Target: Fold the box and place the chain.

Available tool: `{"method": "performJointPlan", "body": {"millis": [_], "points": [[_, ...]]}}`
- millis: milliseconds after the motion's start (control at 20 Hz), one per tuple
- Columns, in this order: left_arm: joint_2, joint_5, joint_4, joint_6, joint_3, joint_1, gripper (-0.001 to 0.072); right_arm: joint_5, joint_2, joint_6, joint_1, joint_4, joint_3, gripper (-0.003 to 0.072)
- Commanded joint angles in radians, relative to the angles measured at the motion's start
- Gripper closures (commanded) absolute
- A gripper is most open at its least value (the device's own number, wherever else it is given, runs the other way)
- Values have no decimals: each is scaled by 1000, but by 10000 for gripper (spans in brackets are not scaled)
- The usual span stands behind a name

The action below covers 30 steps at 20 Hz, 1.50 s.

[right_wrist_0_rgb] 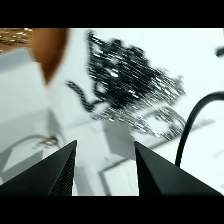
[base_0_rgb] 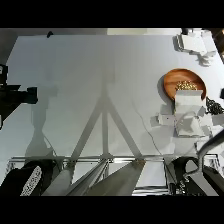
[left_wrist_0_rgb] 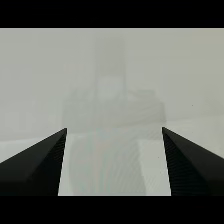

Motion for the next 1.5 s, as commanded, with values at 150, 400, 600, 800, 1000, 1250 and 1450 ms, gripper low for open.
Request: {"method": "performJointPlan", "body": {"millis": [150,400,600,800,1000,1250,1450], "points": [[0,0,0,0,0,0,69,13,-47,-71,-234,25,8,271],[0,0,0,0,0,0,69,15,-177,-142,-255,28,14,269],[0,0,0,0,0,0,69,41,-289,-174,-255,50,52,269],[0,0,0,0,0,0,69,101,-386,-275,-255,139,103,268],[0,0,0,0,0,0,69,118,-436,-340,-255,142,105,269],[0,0,0,0,0,0,69,90,-494,-381,-255,133,105,280],[0,0,0,0,0,0,69,83,-536,-422,-255,135,105,303]]}}
